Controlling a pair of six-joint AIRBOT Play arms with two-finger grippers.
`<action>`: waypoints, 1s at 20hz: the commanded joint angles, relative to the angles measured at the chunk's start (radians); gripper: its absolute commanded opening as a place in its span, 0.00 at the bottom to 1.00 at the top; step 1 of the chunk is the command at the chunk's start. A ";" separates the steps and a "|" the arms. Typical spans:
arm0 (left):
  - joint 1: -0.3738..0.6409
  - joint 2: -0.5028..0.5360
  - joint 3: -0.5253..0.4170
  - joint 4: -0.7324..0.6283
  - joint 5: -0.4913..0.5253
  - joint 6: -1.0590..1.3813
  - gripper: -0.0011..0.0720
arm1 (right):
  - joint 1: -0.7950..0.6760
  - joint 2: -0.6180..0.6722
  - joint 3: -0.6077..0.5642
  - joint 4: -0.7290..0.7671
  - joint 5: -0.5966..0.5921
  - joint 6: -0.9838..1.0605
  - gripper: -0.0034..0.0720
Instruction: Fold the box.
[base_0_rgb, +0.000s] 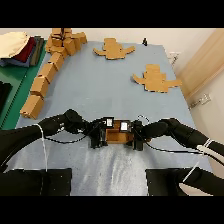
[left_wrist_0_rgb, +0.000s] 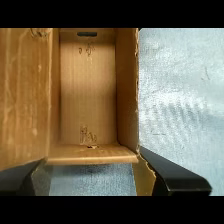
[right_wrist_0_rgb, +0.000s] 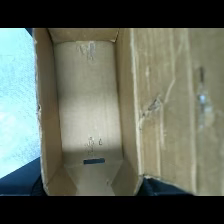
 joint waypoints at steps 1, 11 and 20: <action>-0.010 -0.001 0.001 -0.016 0.003 0.001 0.98 | 0.000 0.000 0.000 0.000 0.000 0.000 0.82; -0.010 -0.002 0.002 -0.029 0.010 -0.001 0.50 | 0.000 0.000 0.000 0.000 0.000 0.000 0.82; -0.009 -0.002 0.002 -0.030 0.010 -0.001 0.50 | 0.000 0.000 0.000 0.000 0.000 0.000 0.82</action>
